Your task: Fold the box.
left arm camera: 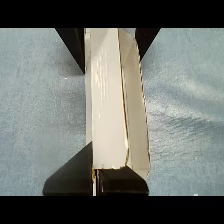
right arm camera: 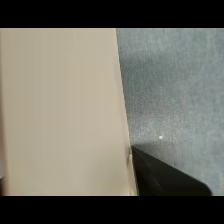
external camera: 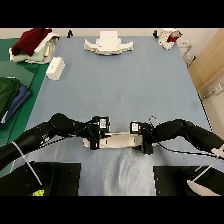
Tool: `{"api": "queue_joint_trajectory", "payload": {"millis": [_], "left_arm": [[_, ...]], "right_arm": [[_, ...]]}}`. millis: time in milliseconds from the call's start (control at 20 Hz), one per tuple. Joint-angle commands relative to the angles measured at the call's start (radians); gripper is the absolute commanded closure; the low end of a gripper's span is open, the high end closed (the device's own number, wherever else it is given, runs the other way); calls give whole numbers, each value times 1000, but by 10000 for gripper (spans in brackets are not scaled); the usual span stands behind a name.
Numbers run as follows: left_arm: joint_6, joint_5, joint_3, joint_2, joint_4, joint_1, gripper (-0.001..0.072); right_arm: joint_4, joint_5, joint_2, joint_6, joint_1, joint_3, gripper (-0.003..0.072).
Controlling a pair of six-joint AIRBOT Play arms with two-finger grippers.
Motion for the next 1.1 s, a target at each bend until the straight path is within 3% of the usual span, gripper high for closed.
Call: {"api": "queue_joint_trajectory", "payload": {"millis": [0, 100, 1050], "left_arm": [[0, 0, 0, 1, 0, 0, 696], [0, 0, 0, 1, 0, 0, 697], [0, 0, 0, 1, 0, 0, 697]], "right_arm": [[0, 8, 0, 0, 2, 0, -25], [2, 5, 0, 0, 2, 0, 15], [-10, 22, 1, 0, 20, -1, 14]]}}
